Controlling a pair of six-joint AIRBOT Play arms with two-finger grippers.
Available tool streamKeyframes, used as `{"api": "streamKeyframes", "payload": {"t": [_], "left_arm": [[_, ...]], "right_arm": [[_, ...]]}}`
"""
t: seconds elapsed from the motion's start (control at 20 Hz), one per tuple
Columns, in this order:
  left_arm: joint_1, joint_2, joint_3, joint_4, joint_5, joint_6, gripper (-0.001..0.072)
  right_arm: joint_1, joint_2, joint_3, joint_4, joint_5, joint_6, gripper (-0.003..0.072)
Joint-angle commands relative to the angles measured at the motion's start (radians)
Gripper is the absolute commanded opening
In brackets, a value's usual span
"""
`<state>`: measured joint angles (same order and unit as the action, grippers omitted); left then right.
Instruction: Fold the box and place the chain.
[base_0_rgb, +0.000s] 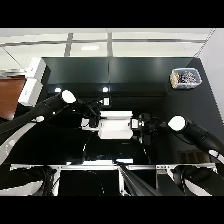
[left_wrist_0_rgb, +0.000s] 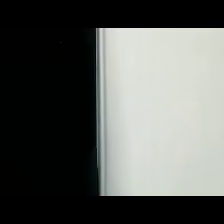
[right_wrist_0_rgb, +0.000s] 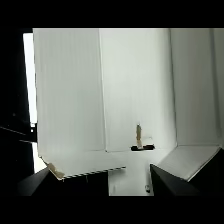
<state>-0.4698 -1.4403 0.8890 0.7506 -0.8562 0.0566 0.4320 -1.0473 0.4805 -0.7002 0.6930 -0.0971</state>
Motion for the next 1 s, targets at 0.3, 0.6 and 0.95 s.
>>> {"api": "streamKeyframes", "payload": {"t": [0.3, 0.6, 0.95], "left_arm": [[0.0, -0.001, 0.0, 0.0, -0.002, 0.0, 0.0026], [0.0, -0.001, 0.0, 0.0, -0.001, 0.0, 0.0026], [0.0, -0.001, 0.0, 0.0, -0.001, 0.0, 0.0026]], "right_arm": [[-0.011, 0.0, 0.043, -0.034, 0.004, 0.014, 0.07], [-0.011, -0.003, 0.04, -0.148, 0.094, 0.038, 0.0701], [0.034, -0.018, -0.016, 0.014, 0.041, 0.037, 0.07]]}}
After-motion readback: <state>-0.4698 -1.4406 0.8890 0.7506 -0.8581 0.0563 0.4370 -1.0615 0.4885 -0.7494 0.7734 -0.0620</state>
